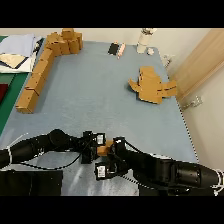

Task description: Fold the box.

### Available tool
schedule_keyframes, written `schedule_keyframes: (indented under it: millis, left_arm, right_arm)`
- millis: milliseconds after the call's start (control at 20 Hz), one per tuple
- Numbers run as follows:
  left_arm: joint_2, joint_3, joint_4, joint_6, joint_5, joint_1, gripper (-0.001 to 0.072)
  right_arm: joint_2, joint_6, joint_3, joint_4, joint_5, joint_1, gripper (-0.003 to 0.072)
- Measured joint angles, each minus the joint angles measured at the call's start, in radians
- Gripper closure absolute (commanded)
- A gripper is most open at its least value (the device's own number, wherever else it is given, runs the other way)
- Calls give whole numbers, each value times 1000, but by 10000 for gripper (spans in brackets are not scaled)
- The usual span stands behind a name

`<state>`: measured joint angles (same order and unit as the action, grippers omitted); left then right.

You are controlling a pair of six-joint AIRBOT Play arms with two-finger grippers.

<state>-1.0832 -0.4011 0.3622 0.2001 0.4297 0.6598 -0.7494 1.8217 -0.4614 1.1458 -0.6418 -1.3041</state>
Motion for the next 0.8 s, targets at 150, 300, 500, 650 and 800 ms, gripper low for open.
schedule_keyframes:
  millis: [150, 300, 500, 650, 800]
  left_arm:
    - [0, 0, 0, 0, 0, 0, 243]
    - [0, 0, 0, 1, -1, 0, 243]
    - [0, 0, 0, 2, 0, 0, 244]
    - [0, 0, 0, 2, 0, 0, 243]
    - [0, 0, 0, 1, 0, 0, 244]
  right_arm:
    - [12, -10, 0, -42, -2, -3, 527]
    - [16, -24, 0, -82, -2, -5, 527]
    - [18, -33, -7, -108, -5, -4, 527]
    - [16, -37, -11, -114, -10, -4, 527]
    - [-1, -39, -11, -96, -14, -5, 527]
